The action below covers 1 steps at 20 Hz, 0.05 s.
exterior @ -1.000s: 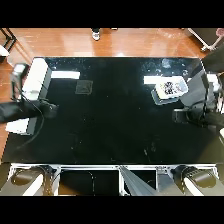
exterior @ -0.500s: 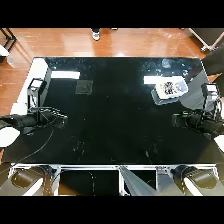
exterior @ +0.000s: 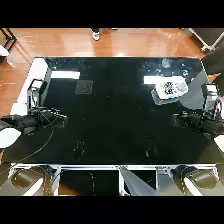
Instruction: Fold the box and place the chain.
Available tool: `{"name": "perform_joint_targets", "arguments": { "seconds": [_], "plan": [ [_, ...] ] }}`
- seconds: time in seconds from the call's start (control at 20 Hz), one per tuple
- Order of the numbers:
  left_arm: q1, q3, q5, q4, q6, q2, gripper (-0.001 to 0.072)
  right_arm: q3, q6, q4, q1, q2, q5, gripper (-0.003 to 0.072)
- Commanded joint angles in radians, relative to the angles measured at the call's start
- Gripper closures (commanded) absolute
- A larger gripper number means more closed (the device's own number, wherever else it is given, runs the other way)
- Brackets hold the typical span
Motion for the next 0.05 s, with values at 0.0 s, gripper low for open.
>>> {"name": "perform_joint_targets", "arguments": {
  "seconds": [0.0],
  "plan": [
    [0.0,0.0,0.002,0.0,-0.001,0.0,0.0683,0.0,0.0,0.0,0.0,0.001,-0.001,0.0661]
  ]
}}
